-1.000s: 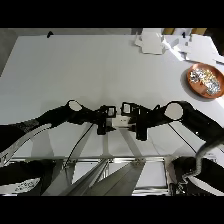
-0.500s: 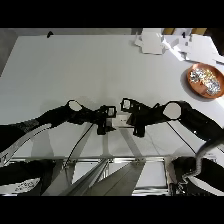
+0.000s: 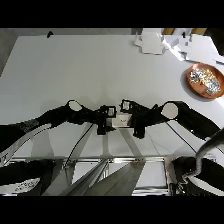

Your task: Fold the box and place the chain.

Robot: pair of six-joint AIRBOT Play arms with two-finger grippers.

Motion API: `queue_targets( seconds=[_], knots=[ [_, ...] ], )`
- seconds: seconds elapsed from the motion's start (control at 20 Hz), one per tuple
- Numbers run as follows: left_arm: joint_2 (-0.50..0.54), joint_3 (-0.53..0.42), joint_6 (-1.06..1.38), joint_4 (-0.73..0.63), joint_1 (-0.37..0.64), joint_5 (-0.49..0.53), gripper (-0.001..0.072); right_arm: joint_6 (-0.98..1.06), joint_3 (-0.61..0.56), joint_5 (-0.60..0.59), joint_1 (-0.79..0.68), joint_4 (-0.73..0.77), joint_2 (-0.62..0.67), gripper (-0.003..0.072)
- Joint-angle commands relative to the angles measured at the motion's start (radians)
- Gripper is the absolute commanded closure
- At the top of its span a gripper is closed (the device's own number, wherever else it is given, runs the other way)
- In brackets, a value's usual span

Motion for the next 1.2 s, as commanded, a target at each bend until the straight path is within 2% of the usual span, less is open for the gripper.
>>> queue_targets(
  seconds=[0.0, 0.3, 0.45, 0.6, 0.75, 0.9, 1.15],
  knots=[
    [0.001, 0.000, -0.001, 0.000, 0.000, 0.000, 0.0602, 0.002, -0.016, 0.000, 0.000, -0.014, -0.013, 0.0674],
    [0.001, 0.000, -0.001, 0.000, 0.000, 0.000, 0.0602, 0.031, -0.018, -0.016, -0.003, -0.016, 0.000, 0.0674],
    [0.001, 0.000, -0.001, 0.000, 0.000, 0.000, 0.0602, 0.077, -0.012, -0.015, -0.060, -0.017, 0.088, 0.0674],
    [0.001, 0.000, -0.001, 0.000, 0.000, 0.000, 0.0602, 0.208, -0.010, -0.014, -0.190, -0.026, 0.211, 0.0674],
    [0.001, 0.000, -0.001, 0.000, 0.000, 0.000, 0.0602, 0.521, -0.012, 0.029, -0.354, -0.232, 0.281, 0.0674],
    [0.001, 0.000, -0.001, 0.000, 0.000, 0.000, 0.0602, 0.808, -0.032, 0.069, -0.463, -0.481, 0.272, 0.0674],
    [0.001, 0.000, -0.001, 0.000, 0.000, 0.000, 0.0602, 0.839, -0.104, 0.148, -0.562, -0.551, 0.229, 0.0674]
  ],
)
